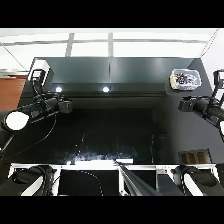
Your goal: Fold the box and place the chain.
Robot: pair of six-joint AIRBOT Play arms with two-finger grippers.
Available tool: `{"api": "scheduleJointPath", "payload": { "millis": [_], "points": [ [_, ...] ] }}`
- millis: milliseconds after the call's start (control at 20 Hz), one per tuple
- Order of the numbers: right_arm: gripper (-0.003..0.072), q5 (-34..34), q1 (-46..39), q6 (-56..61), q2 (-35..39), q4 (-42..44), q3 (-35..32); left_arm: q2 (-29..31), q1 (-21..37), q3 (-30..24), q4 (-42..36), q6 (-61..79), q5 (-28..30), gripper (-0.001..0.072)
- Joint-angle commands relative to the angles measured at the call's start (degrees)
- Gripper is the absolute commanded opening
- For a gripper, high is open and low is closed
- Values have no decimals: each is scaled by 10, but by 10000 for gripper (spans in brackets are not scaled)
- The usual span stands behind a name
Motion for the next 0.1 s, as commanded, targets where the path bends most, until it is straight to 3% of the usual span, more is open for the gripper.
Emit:
{"api": "scheduleJointPath", "payload": {
  "millis": [0, 50],
  "points": [
    [18, -1, 1, 0, 0, -1, -1, 1, 0, -2, 0, 0, 0, 30],
    [18, -1, 1, 0, 0, -1, -1, 1, 0, -2, 0, 0, 0, 30]
  ]
}}
